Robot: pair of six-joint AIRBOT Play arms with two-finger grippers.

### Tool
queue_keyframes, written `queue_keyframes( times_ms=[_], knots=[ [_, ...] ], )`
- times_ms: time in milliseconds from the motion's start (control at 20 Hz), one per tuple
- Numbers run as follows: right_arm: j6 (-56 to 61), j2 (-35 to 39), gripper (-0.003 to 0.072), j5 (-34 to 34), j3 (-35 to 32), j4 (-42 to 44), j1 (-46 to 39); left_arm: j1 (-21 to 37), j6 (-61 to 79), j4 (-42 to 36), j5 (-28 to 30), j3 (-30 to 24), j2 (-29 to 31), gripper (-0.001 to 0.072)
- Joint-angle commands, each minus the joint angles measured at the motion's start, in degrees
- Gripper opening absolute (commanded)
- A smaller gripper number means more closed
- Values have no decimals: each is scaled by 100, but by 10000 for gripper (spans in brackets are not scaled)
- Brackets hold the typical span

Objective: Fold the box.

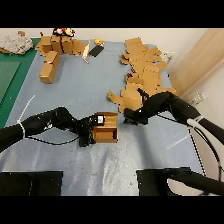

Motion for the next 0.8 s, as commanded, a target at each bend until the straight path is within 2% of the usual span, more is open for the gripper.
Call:
queue_keyframes(
  times_ms=[0, 150, 400, 550, 650, 750],
  knots=[
    [-3574, -1069, 2, -461, 238, 2979, -1012, 2, 2, 2, 2, 2, 2, 529],
    [-4564, -1888, 3, -1613, 992, 3438, -883, 2, 2, 2, 2, 2, 2, 529],
    [-5169, -1932, 3, -1770, 898, 3521, -225, 2, 2, 2, 2, 2, 2, 529],
    [-5652, -1639, 5, -1580, 474, 3477, 81, 2, 2, 2, 2, 2, 2, 529],
    [-5904, -1167, 5, -986, 63, 3202, 354, 2, 2, 2, 2, 2, 2, 529],
    [-5949, -472, 30, -109, -398, 2577, 785, 2, 2, 2, 0, 2, 2, 529]
  ],
)
